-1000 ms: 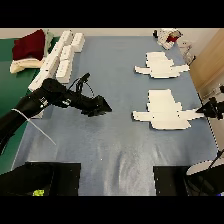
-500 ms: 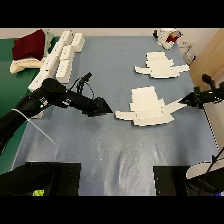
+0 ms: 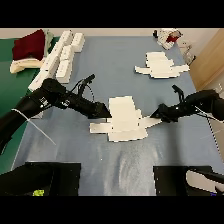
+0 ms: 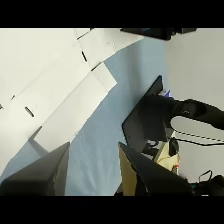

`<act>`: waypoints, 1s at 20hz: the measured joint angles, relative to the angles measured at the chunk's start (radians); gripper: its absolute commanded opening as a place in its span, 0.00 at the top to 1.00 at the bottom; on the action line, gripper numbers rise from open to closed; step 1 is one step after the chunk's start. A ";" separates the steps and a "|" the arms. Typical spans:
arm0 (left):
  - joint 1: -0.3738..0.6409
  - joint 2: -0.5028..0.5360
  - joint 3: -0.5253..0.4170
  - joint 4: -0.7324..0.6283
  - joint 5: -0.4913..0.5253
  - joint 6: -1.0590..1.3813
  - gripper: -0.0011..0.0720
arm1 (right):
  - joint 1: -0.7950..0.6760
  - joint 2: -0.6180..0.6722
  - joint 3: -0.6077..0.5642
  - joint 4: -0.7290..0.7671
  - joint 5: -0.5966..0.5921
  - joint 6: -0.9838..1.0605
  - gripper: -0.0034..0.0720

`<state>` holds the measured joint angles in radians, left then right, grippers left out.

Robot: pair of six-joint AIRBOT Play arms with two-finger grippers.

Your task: Fold the box.

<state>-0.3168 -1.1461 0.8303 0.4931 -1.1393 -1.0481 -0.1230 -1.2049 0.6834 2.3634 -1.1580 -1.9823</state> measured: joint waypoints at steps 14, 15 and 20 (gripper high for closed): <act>0.213 -0.002 0.000 0.007 -0.048 0.012 0.35 | 0.147 0.113 -0.142 0.020 0.086 -0.042 0.95; 0.247 -0.003 -0.001 0.008 -0.062 0.015 0.35 | 0.167 0.151 -0.179 0.022 0.113 -0.048 0.95; 0.333 -0.051 -0.003 0.010 -0.088 0.077 0.35 | 0.248 0.339 -0.328 0.027 0.262 -0.062 0.95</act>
